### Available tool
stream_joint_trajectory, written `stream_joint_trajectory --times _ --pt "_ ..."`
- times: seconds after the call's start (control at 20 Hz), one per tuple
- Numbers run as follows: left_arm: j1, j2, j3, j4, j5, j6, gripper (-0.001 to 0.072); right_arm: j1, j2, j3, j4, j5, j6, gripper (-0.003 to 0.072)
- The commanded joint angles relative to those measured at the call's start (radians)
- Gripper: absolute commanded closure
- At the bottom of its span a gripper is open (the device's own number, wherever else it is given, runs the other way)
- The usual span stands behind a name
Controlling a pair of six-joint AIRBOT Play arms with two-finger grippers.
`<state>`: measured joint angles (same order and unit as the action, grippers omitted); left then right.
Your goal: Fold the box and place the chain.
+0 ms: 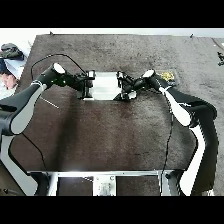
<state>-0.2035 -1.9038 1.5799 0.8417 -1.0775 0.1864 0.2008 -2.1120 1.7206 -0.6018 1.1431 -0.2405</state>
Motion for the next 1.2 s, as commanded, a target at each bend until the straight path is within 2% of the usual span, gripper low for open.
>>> stream_joint_trajectory --times 0.0,0.15,0.25,0.35,0.4,0.75,1.1,1.15 --pt "-0.001 -0.001 0.0 0.008 0.015 -0.003 0.0262 0.0 -0.001 0.001 0.0 0.001 -0.001 0.0214" --pt "-0.001 -0.001 0.0 0.011 0.015 -0.006 0.0264 0.0 -0.001 0.001 0.0 0.001 -0.002 0.0214" --pt "-0.001 -0.001 0.0 0.011 0.015 -0.02 0.0441 0.0 -0.001 0.001 0.0 0.001 -0.002 0.0214" --pt "-0.001 -0.001 0.0 0.01 0.015 -0.021 0.0572 0.0 -0.001 0.001 0.0 0.001 -0.001 0.0214" --pt "-0.001 -0.001 0.0 0.008 0.014 -0.021 0.0595 0.0 -0.001 0.001 0.0 0.001 -0.001 0.0214" --pt "-0.001 -0.011 0.0 -0.133 0.014 0.008 0.0594 -0.001 -0.001 0.001 0.0 0.001 -0.001 0.0214" --pt "-0.001 -0.05 0.0 -0.164 0.003 0.006 0.0593 -0.001 -0.001 0.001 0.0 0.001 -0.001 0.0214" --pt "-0.001 -0.05 0.0 -0.165 -0.001 0.006 0.0536 0.0 -0.001 0.001 0.0 0.001 -0.001 0.0214"
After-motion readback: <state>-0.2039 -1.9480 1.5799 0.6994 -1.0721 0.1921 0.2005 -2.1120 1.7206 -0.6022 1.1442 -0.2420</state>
